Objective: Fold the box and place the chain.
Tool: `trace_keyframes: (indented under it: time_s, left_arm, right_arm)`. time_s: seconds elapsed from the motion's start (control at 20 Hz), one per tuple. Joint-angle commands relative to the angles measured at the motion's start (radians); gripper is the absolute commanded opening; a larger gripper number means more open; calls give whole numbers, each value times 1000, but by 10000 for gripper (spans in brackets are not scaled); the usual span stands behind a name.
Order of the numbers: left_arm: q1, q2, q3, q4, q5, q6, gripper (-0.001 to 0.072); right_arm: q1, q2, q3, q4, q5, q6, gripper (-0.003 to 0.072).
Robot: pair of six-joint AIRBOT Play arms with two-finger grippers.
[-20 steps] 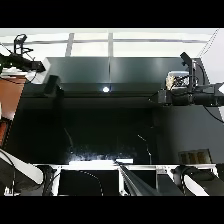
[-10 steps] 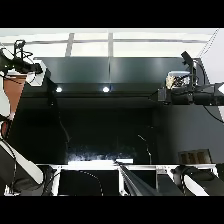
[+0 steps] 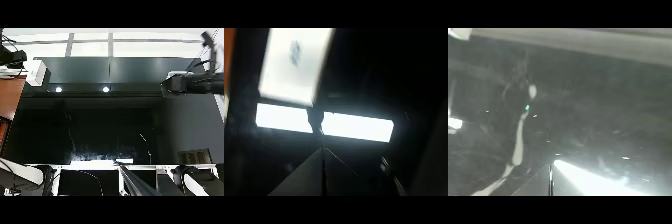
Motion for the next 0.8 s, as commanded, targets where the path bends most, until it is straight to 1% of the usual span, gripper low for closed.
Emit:
trace_keyframes:
  time_s: [0.0,0.1,0.15,0.25,0.35,0.4,0.45,0.5,0.55,0.6,0.75]
  left_arm:
    - [-53,205,-167,-138,-94,-58,29]
    - [-134,409,-418,-199,165,-50,29]
    - [-190,521,-573,-207,301,-42,29]
    - [-311,731,-885,-206,528,8,29]
    - [-412,914,-1171,-198,710,34,30]
    - [-439,981,-1281,-199,773,30,30]
    - [-449,1034,-1373,-201,814,21,30]
    - [-449,1071,-1439,-202,841,21,30]
    - [-446,1094,-1481,-198,858,22,30]
    - [-444,1105,-1500,-195,859,26,30]
    - [-445,1106,-1504,-191,855,26,31]
  right_arm:
    - [-34,80,67,-212,109,121,14]
    - [-13,190,-14,-404,22,262,14]
    - [-4,255,-95,-470,-52,324,14]
    - [3,359,-287,-530,-189,387,14]
    - [3,405,-467,-533,-322,401,15]
    - [3,402,-521,-534,-368,401,16]
    - [3,400,-557,-536,-406,399,16]
    - [3,400,-574,-536,-431,398,17]
    - [3,400,-577,-535,-436,398,19]
    - [3,400,-576,-530,-425,398,20]
    - [3,400,-576,-525,-421,398,19]
